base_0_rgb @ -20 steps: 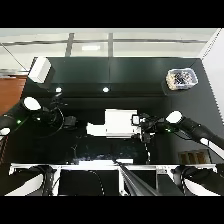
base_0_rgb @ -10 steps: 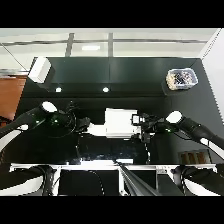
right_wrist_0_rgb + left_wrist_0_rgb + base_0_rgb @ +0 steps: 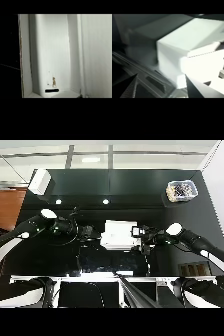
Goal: Fold the box and place the chain.
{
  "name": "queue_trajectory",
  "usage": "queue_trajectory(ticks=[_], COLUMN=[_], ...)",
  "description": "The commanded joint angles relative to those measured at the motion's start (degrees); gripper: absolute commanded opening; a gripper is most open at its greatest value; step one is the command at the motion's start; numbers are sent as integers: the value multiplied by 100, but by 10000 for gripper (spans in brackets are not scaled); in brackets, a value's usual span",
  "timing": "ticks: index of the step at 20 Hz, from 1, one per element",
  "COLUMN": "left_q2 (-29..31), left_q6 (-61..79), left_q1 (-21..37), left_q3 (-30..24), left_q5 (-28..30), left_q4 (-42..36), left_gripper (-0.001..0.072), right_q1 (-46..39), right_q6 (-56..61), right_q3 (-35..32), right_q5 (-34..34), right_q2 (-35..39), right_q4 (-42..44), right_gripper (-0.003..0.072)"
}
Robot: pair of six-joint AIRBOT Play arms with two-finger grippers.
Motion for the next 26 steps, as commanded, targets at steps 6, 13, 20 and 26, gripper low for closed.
queue_trajectory(ticks=[6,13,20,26], left_q2=[-7,-11,-11,-11], left_q6=[96,-354,-2240,-3462], left_q1=[-343,-748,-1473,-1921], left_q3=[376,428,1119,1281], left_q5=[-321,341,487,780], left_q4=[-37,319,1473,2247], left_gripper=[689,543,542,542], right_q1=[4,4,4,4], right_q6=[2,2,2,2], right_q3=[-2,-2,-2,-2], right_q5=[0,-2,-7,-7], right_q2=[-2,-2,-2,-2], right_q4=[2,2,2,2], right_gripper=[417,416,417,417])
